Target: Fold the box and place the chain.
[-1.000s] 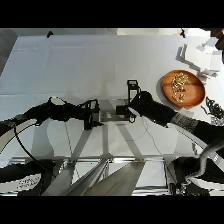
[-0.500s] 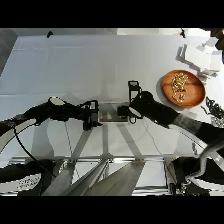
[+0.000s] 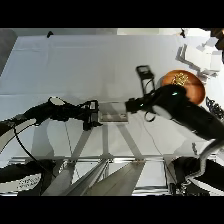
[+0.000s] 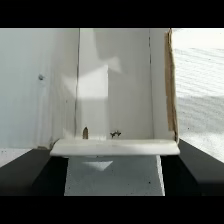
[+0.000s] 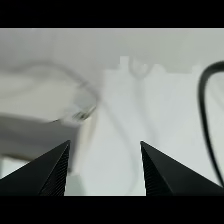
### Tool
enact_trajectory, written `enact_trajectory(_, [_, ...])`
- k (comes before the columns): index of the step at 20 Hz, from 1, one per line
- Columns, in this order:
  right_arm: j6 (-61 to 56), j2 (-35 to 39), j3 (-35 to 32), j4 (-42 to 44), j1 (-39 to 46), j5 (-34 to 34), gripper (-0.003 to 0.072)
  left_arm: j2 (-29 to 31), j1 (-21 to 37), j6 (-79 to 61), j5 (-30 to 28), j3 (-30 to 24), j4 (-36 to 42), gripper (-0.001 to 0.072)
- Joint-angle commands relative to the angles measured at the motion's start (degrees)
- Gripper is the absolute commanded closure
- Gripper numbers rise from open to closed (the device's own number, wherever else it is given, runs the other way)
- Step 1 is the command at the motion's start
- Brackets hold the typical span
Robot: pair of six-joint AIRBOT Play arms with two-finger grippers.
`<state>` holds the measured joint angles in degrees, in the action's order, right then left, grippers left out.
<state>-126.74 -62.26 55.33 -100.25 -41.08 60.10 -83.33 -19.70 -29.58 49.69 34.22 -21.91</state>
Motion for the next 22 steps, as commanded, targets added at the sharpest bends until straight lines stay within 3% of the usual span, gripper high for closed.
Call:
enact_trajectory(1, [5.8, 3.4, 0.0, -2.6, 9.3, -0.1, 0.0204, 0.0, 0.0, 0.0, 0.0, 0.0, 0.1, 0.0396])
enact_trajectory(5, [8.3, 3.4, 0.0, -8.9, 23.2, -1.8, 0.0204, 0.0, 0.0, 0.0, 0.0, 0.0, 0.0, 0.0396])
enact_trajectory(8, [11.5, 2.1, 0.0, -8.6, 34.4, -8.9, 0.0205, 0.0, 0.0, 0.0, 0.0, 0.0, 0.0, 0.0396])
enact_trajectory(13, [22.2, -9.5, 3.1, 3.1, 48.7, -13.8, 0.0203, 0.0, 0.0, 0.0, 0.0, 0.0, 0.0, 0.0396])
enact_trajectory(17, [29.9, -23.4, 13.9, 6.1, 51.8, -11.3, 0.0201, 0.0, 0.0, 0.0, 0.0, 0.0, 0.0, 0.0396])
enact_trajectory(19, [31.4, -29.3, 17.8, 6.1, 51.8, -11.3, 0.0104, 0.0, 0.0, 0.0, 0.0, 0.0, 0.0, 0.0396])
enact_trajectory(22, [31.3, -36.1, 21.2, 6.5, 51.8, -11.6, 0.0102, 0.0, 0.0, 0.0, 0.0, 0.0, 0.0, 0.0396])
